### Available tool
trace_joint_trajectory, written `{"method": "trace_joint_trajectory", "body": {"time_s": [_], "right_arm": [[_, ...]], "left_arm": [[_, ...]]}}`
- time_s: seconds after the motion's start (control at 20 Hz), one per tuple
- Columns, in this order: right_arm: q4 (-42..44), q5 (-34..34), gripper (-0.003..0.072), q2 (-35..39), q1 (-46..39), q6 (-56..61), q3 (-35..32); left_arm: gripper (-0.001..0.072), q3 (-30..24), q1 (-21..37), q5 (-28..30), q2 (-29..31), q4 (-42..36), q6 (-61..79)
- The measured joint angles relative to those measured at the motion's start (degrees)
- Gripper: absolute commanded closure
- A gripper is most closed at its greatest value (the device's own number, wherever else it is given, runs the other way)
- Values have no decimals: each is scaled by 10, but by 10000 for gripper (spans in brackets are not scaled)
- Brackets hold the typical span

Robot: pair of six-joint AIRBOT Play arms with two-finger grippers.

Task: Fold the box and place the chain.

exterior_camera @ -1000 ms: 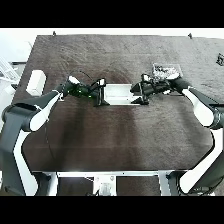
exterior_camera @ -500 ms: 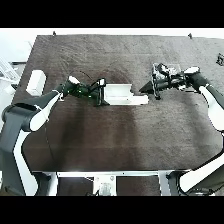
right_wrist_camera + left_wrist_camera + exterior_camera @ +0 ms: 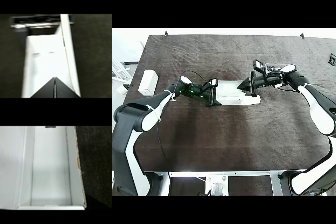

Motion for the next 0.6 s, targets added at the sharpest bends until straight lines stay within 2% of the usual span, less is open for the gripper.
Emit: {"method": "trace_joint_trajectory", "body": {"time_s": [0.3, 0.6], "right_arm": [[2, -98, 674, -18, 14, 7, 1], [0, -139, 675, -42, 16, 9, 2]], "left_arm": [[351, 0, 0, 0, 0, 0, -1], [351, 0, 0, 0, 0, -1, 0]]}}
